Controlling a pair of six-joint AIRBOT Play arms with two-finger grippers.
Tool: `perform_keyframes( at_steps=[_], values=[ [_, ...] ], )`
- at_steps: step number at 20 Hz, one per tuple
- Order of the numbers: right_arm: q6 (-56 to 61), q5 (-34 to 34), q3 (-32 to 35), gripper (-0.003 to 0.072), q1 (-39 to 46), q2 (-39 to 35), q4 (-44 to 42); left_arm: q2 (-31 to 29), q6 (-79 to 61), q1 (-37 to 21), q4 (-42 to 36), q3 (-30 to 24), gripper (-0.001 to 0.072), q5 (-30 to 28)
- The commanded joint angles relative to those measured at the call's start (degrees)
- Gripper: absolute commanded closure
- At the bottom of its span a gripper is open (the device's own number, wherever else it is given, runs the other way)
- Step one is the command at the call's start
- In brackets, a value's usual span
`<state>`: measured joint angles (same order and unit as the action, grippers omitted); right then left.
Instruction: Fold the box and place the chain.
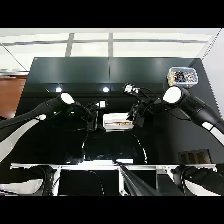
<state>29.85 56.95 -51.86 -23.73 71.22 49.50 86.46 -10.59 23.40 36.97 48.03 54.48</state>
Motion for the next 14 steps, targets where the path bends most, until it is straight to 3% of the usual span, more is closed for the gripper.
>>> perform_keyframes(
  at_steps=[1, 3, 5, 11, 14],
  values=[
    [0.15, -0.15, -0.02, 0.0529, 0.0, 0.02, 0.13, 0.02, -0.09, 0.02, 0.02, 0.02, 0.0358, -0.02],
    [0.15, 0.31, -0.02, 0.0528, 0.0, 0.02, 0.15, 0.02, -0.07, 0.02, 0.04, 0.02, 0.0358, -0.02],
    [0.24, 0.94, -0.02, 0.0437, 0.0, 0.02, 0.22, 0.02, -0.09, 0.02, 0.02, 0.02, 0.0358, -0.02],
    [0.59, 0.94, -0.02, 0.0436, 0.0, 0.02, 0.2, 0.02, -0.07, 0.02, 0.02, 0.02, 0.0358, 0.02],
    [1.03, 1.07, -0.02, 0.0371, 0.0, 0.02, 0.2, 0.02, -0.07, 0.02, 0.02, 0.02, 0.0358, 0.0]
  ],
)
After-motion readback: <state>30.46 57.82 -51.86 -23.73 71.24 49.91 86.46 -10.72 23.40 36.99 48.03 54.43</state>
